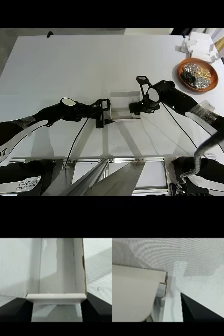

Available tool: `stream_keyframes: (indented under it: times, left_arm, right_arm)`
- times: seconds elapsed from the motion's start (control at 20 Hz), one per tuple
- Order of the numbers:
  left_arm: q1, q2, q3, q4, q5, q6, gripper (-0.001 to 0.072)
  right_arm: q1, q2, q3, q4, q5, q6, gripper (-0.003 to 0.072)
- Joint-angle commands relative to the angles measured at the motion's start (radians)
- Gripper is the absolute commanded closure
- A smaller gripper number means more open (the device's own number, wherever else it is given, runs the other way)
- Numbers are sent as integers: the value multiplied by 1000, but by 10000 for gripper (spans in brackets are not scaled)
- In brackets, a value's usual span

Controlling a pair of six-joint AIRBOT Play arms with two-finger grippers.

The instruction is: Fold the box and place the chain.

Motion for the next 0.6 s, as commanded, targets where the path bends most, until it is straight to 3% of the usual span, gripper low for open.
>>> stream_keyframes:
  times: [0.0,0.25,0.45,0.55]
  left_arm:
    - [0,0,0,0,0,0,698]
    - [0,0,0,0,0,0,698]
    - [0,0,0,0,0,0,698]
    - [0,0,0,0,0,0,698]
  right_arm:
    - [5,-6,0,1,0,-9,306]
    - [44,-10,0,-11,-33,6,482]
    - [79,-29,0,-57,-24,55,516]
    - [91,-42,0,-63,-12,56,597]
